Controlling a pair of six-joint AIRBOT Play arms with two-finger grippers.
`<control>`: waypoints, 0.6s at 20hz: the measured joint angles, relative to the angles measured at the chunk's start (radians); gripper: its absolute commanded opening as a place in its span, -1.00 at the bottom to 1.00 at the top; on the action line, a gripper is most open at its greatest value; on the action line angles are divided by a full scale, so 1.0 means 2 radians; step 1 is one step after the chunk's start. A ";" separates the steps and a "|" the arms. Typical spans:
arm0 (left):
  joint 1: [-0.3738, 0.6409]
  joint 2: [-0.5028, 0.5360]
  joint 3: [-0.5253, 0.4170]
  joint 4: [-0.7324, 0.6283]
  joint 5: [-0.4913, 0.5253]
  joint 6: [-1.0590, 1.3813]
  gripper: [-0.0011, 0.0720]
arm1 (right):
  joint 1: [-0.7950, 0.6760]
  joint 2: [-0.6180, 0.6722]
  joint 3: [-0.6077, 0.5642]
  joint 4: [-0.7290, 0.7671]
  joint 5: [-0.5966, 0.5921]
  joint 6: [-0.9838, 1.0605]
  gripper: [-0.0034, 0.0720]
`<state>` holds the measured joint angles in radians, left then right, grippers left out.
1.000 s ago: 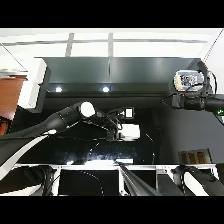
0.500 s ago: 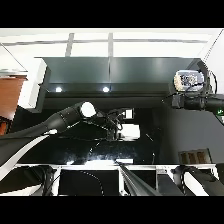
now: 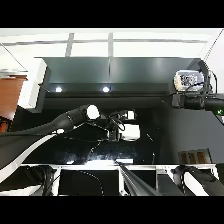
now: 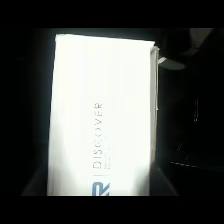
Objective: Fold the box and place the chain.
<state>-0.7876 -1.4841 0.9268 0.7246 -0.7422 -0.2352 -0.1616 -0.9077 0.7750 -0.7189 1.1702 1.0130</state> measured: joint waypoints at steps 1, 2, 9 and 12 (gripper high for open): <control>0.003 0.002 0.001 0.007 -0.001 -0.012 -0.05 | 0.000 0.000 0.000 0.000 0.000 0.000 -0.80; 0.008 0.006 0.002 0.014 -0.009 -0.026 -0.05 | 0.000 0.000 0.000 0.000 -0.001 0.000 -0.80; 0.125 0.071 -0.001 0.129 -0.123 -0.220 -0.05 | 0.000 0.000 0.000 0.000 -0.004 0.000 -0.80; 0.218 0.121 -0.032 0.177 -0.188 -0.276 -0.05 | 0.000 0.000 0.000 0.000 -0.004 0.000 -0.80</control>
